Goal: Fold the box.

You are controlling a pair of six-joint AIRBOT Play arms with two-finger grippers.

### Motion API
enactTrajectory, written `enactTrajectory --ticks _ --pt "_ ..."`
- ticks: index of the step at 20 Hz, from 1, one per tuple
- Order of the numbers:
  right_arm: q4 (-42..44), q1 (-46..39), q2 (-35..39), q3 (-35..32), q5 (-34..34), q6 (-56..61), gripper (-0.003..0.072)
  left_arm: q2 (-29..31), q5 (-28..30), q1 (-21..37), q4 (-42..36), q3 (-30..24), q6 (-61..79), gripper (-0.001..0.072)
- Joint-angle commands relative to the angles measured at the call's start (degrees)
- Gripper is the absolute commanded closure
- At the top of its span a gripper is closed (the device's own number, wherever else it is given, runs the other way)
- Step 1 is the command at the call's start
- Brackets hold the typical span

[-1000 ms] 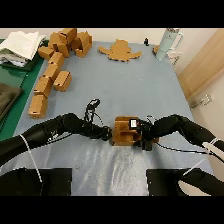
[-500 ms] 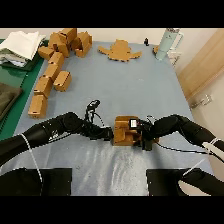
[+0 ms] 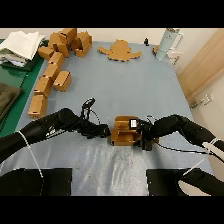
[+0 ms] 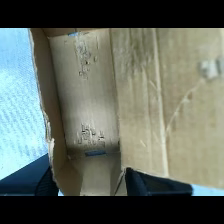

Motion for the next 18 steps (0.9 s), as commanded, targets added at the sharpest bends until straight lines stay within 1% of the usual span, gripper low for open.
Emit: enactTrajectory --ticks 1,2,4,7,11,17,18 --pt "0.0 0.0 0.0 0.0 0.0 0.0 0.015 0.0 -2.4 1.0 -2.9 0.9 3.7 0.0192" --pt "0.0 0.0 0.0 0.0 0.0 0.0 0.015 0.0 -2.3 1.0 -4.7 1.2 5.4 0.0163" --pt "0.0 0.0 0.0 0.0 0.0 0.0 0.0151 0.0 -2.3 0.9 -7.5 1.9 7.9 0.0163" --pt "0.0 0.0 0.0 0.0 0.0 0.0 0.0151 -0.4 -0.5 -1.5 -7.6 1.9 8.6 0.0158" --pt "0.0 0.0 0.0 0.0 0.0 0.0 0.015 -2.6 5.2 -4.5 -7.6 1.9 8.7 0.0159" --pt "0.0 0.0 0.0 0.0 0.0 0.0 0.015 -2.9 5.9 -4.7 -7.4 2.0 7.2 0.0168" --pt "0.0 0.0 0.0 0.0 0.0 0.0 0.015 -2.9 5.7 -4.7 -6.2 2.1 5.6 0.0169"
